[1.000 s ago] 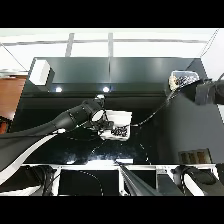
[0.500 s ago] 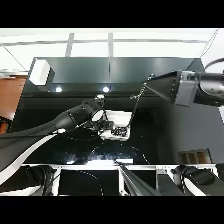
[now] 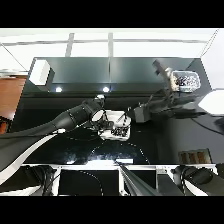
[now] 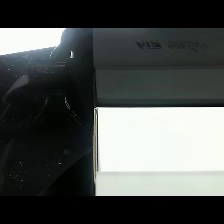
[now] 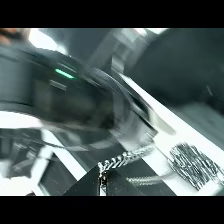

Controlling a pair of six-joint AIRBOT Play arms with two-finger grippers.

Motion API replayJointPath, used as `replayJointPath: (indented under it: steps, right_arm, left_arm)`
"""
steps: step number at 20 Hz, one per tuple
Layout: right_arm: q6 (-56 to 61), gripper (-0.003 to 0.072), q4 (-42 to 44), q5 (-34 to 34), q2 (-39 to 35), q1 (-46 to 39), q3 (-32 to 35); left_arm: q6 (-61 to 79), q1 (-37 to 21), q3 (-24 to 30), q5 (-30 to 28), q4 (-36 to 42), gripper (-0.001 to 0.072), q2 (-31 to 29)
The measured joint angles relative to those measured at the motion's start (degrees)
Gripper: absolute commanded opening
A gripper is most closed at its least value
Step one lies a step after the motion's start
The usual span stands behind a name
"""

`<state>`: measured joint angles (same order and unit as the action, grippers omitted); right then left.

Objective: Fold the box and place the chain.

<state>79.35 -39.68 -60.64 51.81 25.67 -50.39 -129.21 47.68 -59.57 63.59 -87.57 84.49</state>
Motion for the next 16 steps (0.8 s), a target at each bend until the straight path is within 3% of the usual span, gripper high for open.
replayJointPath:
  steps: [9,10,11,12,16]
  right_arm:
    - [2.58,0.0014,-6.95,4.31,2.40,2.62,7.19]
    - [2.71,0.0045,-7.19,5.29,2.45,3.15,7.39]
    - [2.78,0.0313,-7.28,6.03,2.49,3.50,7.54]
    - [2.80,0.0457,-7.50,6.62,2.49,3.69,7.63]
    - [2.36,0.0456,-7.50,7.37,2.49,4.00,7.76]
  left_arm:
    - [0.00,0.00,0.00,-0.11,0.00,0.0030,0.00]
    - [0.00,0.00,0.00,-0.13,0.00,0.0030,0.00]
    - [0.00,0.00,0.00,-0.15,0.00,0.0030,0.00]
    - [0.00,0.00,0.00,-0.17,-0.02,0.0030,0.00]
    - [0.00,0.00,0.00,-0.20,0.00,0.0030,0.07]
